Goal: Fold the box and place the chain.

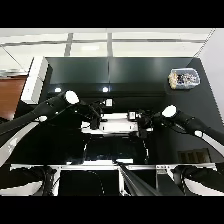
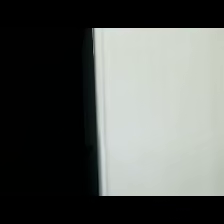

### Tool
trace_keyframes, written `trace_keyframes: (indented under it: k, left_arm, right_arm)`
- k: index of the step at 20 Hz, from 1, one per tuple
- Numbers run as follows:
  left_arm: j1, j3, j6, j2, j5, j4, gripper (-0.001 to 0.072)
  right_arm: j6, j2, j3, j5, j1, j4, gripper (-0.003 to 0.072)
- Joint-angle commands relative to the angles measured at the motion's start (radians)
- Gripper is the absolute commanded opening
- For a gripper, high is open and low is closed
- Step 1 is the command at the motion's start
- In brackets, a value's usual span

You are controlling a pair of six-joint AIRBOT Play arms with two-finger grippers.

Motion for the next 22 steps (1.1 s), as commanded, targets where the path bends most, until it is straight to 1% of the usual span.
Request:
trace_keyframes:
  k: [1,4,5,6,7,11,12,13,14,15,16,17,18,20,21,22]
  left_arm:
    - [0.0,-0.001,0.0,0.0,0.001,0.0,0.0026]
    - [0.0,-0.001,0.0,0.0,0.001,0.0,0.0026]
    - [0.0,-0.001,0.0,0.0,0.001,0.0,0.0026]
    - [0.0,-0.001,0.0,0.0,0.001,0.0,0.0026]
    - [0.0,-0.001,0.0,0.0,0.001,0.0,0.0026]
    - [0.0,0.0,0.0,0.0,0.001,0.0,0.003]
    - [0.001,0.002,-0.005,0.002,0.0,0.003,0.0099]
    - [0.003,0.007,-0.021,0.008,-0.003,0.01,0.0299]
    - [0.009,0.013,-0.066,0.022,-0.001,0.017,0.0484]
    - [0.014,0.019,-0.11,0.043,-0.002,0.05,0.0599]
    - [0.019,0.024,-0.168,0.074,-0.003,0.117,0.0689]
    - [0.024,0.027,-0.245,0.109,-0.003,0.196,0.0704]
    - [0.027,0.027,-0.345,0.151,-0.007,0.29,0.0704]
    - [0.031,0.027,-0.484,0.229,-0.069,0.453,0.0704]
    - [0.031,0.027,-0.531,0.259,-0.109,0.498,0.0699]
    - [0.031,0.027,-0.576,0.285,-0.155,0.509,0.0697]
  right_arm:
    - [-0.001,0.0,-0.001,0.0,0.001,0.0,0.0712]
    - [-0.001,0.0,-0.001,0.0,0.001,-0.001,0.0711]
    - [-0.001,0.0,-0.001,0.0,0.001,-0.002,0.0642]
    - [-0.001,0.0,-0.001,0.001,0.001,-0.004,0.0538]
    - [-0.001,0.0,-0.001,0.001,0.001,-0.004,0.049]
    - [-0.001,0.0,-0.001,0.0,0.001,-0.004,0.0483]
    - [-0.001,0.0,-0.001,0.0,0.001,-0.004,0.0483]
    - [-0.001,0.0,-0.001,0.0,0.001,-0.004,0.0483]
    - [-0.001,0.0,-0.001,0.0,0.001,-0.004,0.0483]
    - [0.0,0.0,-0.001,0.0,0.001,-0.004,0.0483]
    - [0.0,0.0,-0.001,0.0,0.001,-0.004,0.0482]
    - [0.0,0.0,-0.001,0.0,0.001,-0.004,0.0473]
    - [0.0,0.0,-0.001,0.0,0.001,-0.004,0.0473]
    - [0.0,0.0,-0.001,0.0,0.001,-0.005,0.0472]
    - [0.0,0.0,-0.001,0.0,0.001,-0.005,0.0472]
    - [-0.001,0.0,-0.001,0.001,0.001,-0.005,0.0359]
